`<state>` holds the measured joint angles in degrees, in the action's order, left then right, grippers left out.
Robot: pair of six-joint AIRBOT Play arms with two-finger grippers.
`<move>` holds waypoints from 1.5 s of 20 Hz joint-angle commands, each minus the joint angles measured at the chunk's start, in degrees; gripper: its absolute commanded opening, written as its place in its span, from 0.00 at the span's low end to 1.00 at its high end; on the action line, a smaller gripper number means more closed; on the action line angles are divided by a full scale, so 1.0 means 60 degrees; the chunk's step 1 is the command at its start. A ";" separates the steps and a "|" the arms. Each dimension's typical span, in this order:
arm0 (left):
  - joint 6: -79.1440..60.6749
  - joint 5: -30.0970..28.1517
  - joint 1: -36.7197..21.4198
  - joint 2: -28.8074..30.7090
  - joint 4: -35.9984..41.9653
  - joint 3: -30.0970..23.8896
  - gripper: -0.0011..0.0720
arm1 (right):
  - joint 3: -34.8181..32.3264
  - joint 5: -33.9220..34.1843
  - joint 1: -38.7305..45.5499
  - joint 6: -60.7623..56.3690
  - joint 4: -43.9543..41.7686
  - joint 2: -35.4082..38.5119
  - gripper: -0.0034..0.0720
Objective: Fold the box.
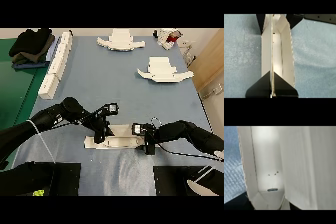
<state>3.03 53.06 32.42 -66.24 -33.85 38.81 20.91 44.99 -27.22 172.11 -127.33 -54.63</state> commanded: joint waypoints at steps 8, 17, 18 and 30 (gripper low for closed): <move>-0.0004 -0.0007 0.0000 0.0000 0.0000 0.0000 0.03 | -0.0004 0.0007 -0.0007 0.0004 0.0084 -0.0007 0.67; -0.0004 -0.0233 0.0000 0.0000 0.0153 0.0000 0.03 | -0.0004 0.0007 -0.0007 0.0004 0.0087 -0.0007 0.67; -0.0004 -0.0233 0.0000 0.0000 0.0157 0.0000 0.03 | -0.0004 0.0007 -0.0007 0.0004 0.0087 -0.0007 0.67; 0.2878 0.0750 -0.1005 0.1093 -0.1111 0.0106 0.77 | -0.0004 0.0007 -0.0007 0.0004 0.0109 -0.0007 0.67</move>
